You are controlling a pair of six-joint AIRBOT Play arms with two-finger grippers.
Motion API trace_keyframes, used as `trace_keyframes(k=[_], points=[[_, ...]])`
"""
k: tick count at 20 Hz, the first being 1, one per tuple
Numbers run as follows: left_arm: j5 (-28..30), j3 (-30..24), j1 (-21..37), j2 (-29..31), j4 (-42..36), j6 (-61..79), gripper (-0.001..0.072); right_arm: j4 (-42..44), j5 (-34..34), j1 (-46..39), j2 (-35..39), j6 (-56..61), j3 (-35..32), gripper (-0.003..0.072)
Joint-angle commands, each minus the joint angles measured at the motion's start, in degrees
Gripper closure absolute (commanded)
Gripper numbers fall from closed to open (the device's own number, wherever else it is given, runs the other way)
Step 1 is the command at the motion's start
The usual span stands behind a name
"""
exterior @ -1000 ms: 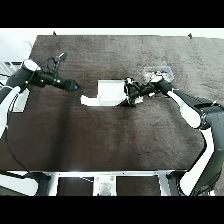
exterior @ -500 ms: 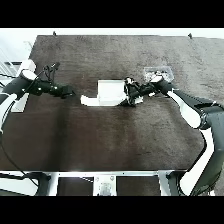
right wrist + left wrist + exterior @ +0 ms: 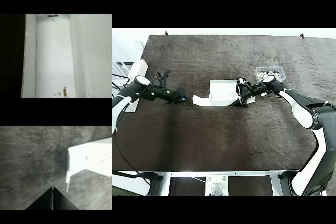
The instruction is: Fold the box and place the chain.
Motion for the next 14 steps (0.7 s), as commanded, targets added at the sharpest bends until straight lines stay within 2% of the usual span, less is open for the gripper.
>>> trace_keyframes(k=[1,4,11,14], points=[[0.1,-0.1,-1.9,-2.6,-3.3,-0.7,0.0694,0.0,0.0,0.0,0.0,0.0,0.0,0.0120],[2.8,-0.1,-4.0,-4.3,-4.7,-0.1,0.0693,0.0,0.0,0.0,0.0,0.0,0.0,0.0120],[6.1,-0.1,-7.9,-8.3,-14.0,4.7,0.0692,0.0,0.0,0.0,0.0,0.0,0.0,0.0119],[5.2,2.0,-8.2,-8.3,-18.2,7.2,0.0692,0.0,0.0,0.0,0.0,0.0,0.0,0.0120]])
